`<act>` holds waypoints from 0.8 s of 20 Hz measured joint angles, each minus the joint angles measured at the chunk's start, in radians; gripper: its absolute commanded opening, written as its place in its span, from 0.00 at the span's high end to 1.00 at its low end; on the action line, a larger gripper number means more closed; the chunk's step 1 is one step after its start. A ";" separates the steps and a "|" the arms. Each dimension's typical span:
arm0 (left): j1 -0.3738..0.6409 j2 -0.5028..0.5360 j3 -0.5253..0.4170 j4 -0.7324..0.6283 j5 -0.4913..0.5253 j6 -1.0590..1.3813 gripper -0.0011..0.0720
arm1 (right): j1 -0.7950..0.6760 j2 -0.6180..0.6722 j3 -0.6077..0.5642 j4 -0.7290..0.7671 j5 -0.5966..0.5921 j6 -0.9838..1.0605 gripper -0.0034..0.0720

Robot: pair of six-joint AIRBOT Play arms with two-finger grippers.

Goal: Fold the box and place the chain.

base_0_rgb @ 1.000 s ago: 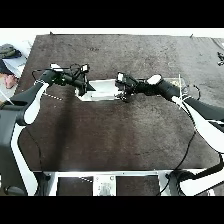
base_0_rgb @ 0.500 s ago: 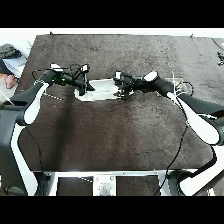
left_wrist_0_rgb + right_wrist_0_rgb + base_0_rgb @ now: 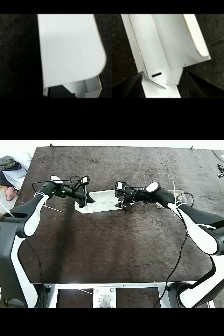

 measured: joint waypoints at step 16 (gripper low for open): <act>0.000 0.000 0.000 0.001 -0.001 0.000 0.97 | -0.054 -0.189 0.281 -0.020 0.279 0.019 0.18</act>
